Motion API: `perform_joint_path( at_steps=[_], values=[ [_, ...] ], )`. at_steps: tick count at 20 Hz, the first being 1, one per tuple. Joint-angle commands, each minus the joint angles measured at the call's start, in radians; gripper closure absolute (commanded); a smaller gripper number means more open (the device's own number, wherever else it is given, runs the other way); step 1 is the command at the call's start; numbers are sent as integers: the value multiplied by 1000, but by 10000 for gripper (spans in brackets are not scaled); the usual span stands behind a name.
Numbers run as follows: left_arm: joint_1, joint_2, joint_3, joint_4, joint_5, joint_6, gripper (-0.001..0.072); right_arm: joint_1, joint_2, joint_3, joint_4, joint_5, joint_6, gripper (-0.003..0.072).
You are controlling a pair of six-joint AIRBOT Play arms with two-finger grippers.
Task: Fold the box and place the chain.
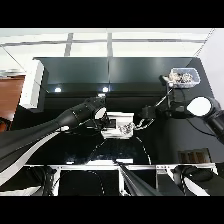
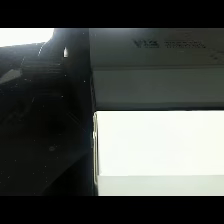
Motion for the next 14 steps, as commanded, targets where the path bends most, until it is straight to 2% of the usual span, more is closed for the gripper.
perform_joint_path(
  at_steps=[1,2,3,5,8,14],
  values=[
    [0,1,1,0,0,-1,678,-120,-3,-17,-373,-129,178,337],
    [0,1,1,0,0,-1,678,-140,-12,-30,-495,-185,292,241],
    [0,1,1,0,0,-1,678,-163,-36,-32,-591,-222,379,9],
    [0,1,1,0,0,-1,677,-219,-108,-31,-606,-303,430,4],
    [0,1,1,0,0,-1,677,-293,-251,12,-513,-393,475,6],
    [0,1,1,0,0,-1,678,-318,-543,271,-476,-364,474,7]
  ],
)
